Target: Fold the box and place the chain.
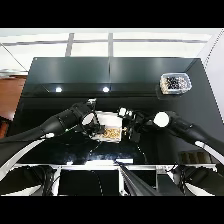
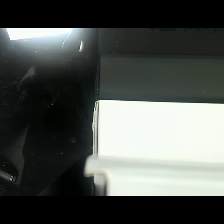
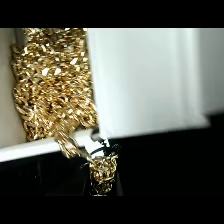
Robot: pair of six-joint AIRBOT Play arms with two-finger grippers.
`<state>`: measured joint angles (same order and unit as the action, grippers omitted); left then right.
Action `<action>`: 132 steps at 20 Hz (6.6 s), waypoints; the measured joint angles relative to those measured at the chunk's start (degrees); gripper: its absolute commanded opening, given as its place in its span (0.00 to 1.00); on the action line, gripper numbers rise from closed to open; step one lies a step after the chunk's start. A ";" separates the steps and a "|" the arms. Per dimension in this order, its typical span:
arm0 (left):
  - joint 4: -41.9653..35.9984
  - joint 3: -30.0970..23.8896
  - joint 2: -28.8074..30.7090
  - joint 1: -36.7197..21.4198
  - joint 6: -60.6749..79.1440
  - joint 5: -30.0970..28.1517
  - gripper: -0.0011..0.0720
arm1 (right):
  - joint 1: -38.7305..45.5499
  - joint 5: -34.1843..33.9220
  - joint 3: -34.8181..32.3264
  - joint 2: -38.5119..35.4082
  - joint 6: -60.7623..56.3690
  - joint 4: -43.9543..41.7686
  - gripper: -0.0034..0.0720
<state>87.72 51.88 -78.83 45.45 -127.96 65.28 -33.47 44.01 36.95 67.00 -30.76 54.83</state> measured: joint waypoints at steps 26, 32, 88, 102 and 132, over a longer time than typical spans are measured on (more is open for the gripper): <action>-1.36 2.69 -0.02 0.00 -3.82 -0.46 0.91 | 21.92 13.57 1.70 -17.53 -26.53 -18.60 0.84; -1.05 7.45 5.05 -0.72 12.94 5.33 0.91 | 23.37 14.95 1.70 -17.77 -28.00 -17.18 0.84; -53.20 -23.26 12.46 -31.21 145.39 -9.18 0.96 | 23.37 13.66 1.66 -17.81 -29.03 -13.62 0.84; -54.75 -22.38 11.41 -31.87 147.71 -10.67 0.96 | 23.37 13.70 1.66 -17.81 -29.07 -13.62 0.84; -54.99 -21.84 11.10 -27.52 148.12 -8.48 0.98 | 23.37 13.79 1.66 -17.81 -29.68 -13.66 0.84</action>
<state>32.73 30.04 -67.72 17.93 20.16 56.80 -10.11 57.80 38.61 49.19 -60.45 41.17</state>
